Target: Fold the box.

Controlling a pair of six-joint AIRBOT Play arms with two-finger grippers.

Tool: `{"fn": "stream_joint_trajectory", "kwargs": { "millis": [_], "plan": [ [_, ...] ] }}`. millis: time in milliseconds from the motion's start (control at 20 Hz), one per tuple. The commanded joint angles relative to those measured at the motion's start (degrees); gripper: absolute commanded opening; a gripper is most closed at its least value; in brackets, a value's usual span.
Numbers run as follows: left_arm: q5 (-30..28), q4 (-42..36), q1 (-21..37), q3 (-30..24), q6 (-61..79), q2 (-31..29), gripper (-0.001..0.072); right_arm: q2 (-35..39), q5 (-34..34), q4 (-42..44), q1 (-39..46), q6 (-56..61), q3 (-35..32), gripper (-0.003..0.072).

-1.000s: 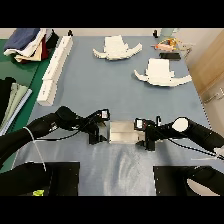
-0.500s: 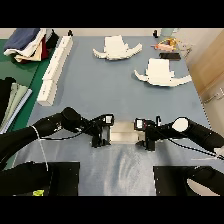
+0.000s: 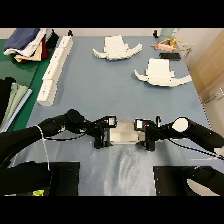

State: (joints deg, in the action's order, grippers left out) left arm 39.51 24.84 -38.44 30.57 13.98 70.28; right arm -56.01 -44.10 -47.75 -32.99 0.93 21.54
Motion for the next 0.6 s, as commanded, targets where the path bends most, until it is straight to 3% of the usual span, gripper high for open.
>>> {"fn": "stream_joint_trajectory", "kwargs": {
  "millis": [0, 50, 100, 150, 550],
  "plan": [
    [-1.0, -0.4, -0.5, 0.0, -0.1, 0.4, 0.0694, 0.0, 0.0, 0.0, 0.0, 0.1, 0.0, 0.0518],
    [-1.1, -0.4, -0.5, 0.0, -0.1, 0.4, 0.0673, 0.0, 0.0, 0.0, 0.0, 0.1, 0.0, 0.0518],
    [-1.0, -0.4, -0.5, 0.0, -0.1, 0.4, 0.0554, 0.0, 0.0, 0.0, 0.0, 0.1, 0.0, 0.0518],
    [-1.0, -0.4, -0.5, 0.0, -0.1, 0.4, 0.0520, 0.0, 0.0, 0.0, 0.0, 0.1, 0.0, 0.0518],
    [-1.0, -0.4, -0.5, 0.0, -0.1, 0.4, 0.0521, 0.0, 0.0, 0.0, 0.0, 0.1, 0.0, 0.0518]
  ]
}}
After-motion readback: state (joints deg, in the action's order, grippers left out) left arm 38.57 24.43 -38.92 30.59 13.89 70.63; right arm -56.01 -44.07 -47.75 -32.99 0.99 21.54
